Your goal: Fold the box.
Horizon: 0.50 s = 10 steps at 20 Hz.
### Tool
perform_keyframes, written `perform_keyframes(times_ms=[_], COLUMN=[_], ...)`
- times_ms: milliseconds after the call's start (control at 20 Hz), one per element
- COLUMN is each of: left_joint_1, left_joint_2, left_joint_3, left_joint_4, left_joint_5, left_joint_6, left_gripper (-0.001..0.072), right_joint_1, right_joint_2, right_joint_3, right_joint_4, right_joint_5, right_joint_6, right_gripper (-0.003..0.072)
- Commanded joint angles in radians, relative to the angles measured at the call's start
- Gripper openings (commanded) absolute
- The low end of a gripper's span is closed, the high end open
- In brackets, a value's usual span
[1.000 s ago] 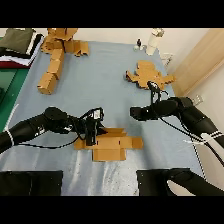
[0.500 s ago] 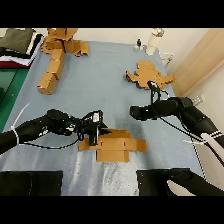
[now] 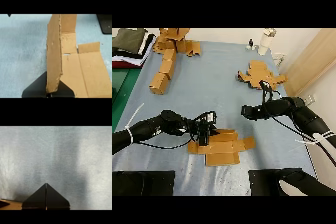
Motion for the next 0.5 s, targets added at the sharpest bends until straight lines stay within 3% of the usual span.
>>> perform_keyframes(times_ms=[0,300,450], left_joint_1=[0.000,-0.001,-0.005], left_joint_2=[-0.002,-0.001,0.012], left_joint_3=[-0.001,-0.004,-0.004], left_joint_4=[0.023,0.023,-0.051], left_joint_5=[0.014,-0.068,-0.016], left_joint_6=[-0.030,-0.030,0.029], left_gripper=[0.0013,0.0013,0.0012], right_joint_1=[0.000,0.000,0.006], right_joint_2=[0.000,0.000,0.000], right_joint_3=[0.000,0.000,0.000], right_joint_4=[0.002,0.002,0.001], right_joint_5=[0.008,0.008,0.014], right_joint_6=[0.000,0.000,0.000], right_gripper=[0.0001,0.0001,0.0001])
